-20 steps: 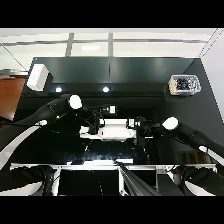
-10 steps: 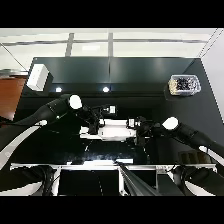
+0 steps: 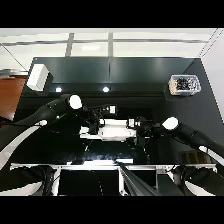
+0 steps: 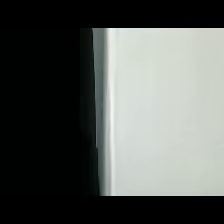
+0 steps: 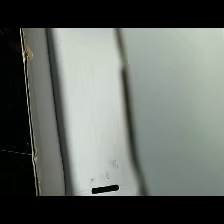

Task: Fold the box and place the chain.

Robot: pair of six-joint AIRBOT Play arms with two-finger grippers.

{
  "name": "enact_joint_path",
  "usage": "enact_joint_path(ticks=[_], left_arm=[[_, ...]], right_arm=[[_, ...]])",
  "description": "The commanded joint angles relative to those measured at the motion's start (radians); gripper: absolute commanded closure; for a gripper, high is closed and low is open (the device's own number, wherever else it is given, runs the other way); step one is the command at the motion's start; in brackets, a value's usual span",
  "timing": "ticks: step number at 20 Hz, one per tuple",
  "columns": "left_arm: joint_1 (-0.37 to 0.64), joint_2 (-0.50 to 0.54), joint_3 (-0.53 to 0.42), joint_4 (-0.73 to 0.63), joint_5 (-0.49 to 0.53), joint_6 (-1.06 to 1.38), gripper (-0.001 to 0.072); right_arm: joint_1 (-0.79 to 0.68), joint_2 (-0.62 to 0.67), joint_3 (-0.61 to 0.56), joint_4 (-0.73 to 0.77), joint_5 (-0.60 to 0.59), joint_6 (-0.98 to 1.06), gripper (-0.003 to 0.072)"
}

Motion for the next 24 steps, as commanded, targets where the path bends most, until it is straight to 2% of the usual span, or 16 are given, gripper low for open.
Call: enact_joint_path(ticks=[1, 2, 5, 6, 7, 10, 11, 12, 15, 16, 17, 18, 19, 20, 22, 24], left_arm=[[0.000, 0.011, 0.000, 0.001, -0.013, -0.023, 0.0470], [0.001, 0.019, 0.000, 0.005, -0.014, -0.025, 0.0358], [0.003, 0.048, 0.000, 0.082, -0.024, -0.081, 0.0244], [0.006, 0.058, 0.001, 0.113, -0.024, -0.124, 0.0152], [0.010, 0.071, 0.001, 0.145, -0.030, -0.174, 0.0122], [0.029, 0.129, 0.000, 0.211, -0.089, -0.248, 0.0122], [0.041, 0.156, 0.000, 0.216, -0.122, -0.269, 0.0121], [0.052, 0.185, 0.000, 0.219, -0.152, -0.294, 0.0122], [0.079, 0.273, 0.000, 0.230, -0.261, -0.433, 0.0132], [0.082, 0.291, 0.000, 0.229, -0.315, -0.499, 0.0198], [0.082, 0.306, 0.000, 0.229, -0.391, -0.577, 0.0530], [0.081, 0.314, -0.002, 0.201, -0.463, -0.596, 0.0680], [0.078, 0.320, -0.010, 0.153, -0.497, -0.620, 0.0682], [0.072, 0.332, -0.030, 0.074, -0.478, -0.636, 0.0682], [0.048, 0.346, -0.082, -0.085, -0.361, -0.627, 0.0681], [0.005, 0.346, -0.148, -0.209, -0.190, -0.630, 0.0682]], right_arm=[[0.001, -0.001, 0.000, -0.001, 0.000, 0.000, 0.0142], [0.001, -0.001, 0.000, -0.001, -0.001, 0.000, 0.0141], [0.001, -0.001, 0.000, -0.001, -0.002, 0.000, 0.0141], [0.001, -0.001, 0.000, -0.001, -0.002, 0.000, 0.0142], [0.001, -0.001, 0.000, -0.001, -0.002, 0.000, 0.0141], [0.001, -0.001, 0.000, -0.001, -0.002, 0.000, 0.0143], [0.001, -0.001, 0.000, -0.001, -0.002, 0.000, 0.0242], [0.001, -0.001, 0.000, -0.001, -0.002, 0.000, 0.0277], [0.001, -0.001, 0.000, -0.001, -0.002, 0.000, 0.0276], [0.001, -0.001, 0.000, -0.001, -0.002, 0.000, 0.0276], [0.001, -0.001, 0.000, -0.001, -0.002, 0.000, 0.0277], [0.001, -0.001, 0.000, -0.001, -0.002, 0.000, 0.0277], [0.001, -0.001, 0.000, -0.001, -0.002, 0.000, 0.0276], [0.001, -0.001, 0.000, -0.001, -0.002, 0.000, 0.0277], [0.001, -0.001, 0.000, -0.001, -0.002, 0.000, 0.0276], [0.001, -0.001, 0.000, -0.001, -0.002, 0.000, 0.0277]])
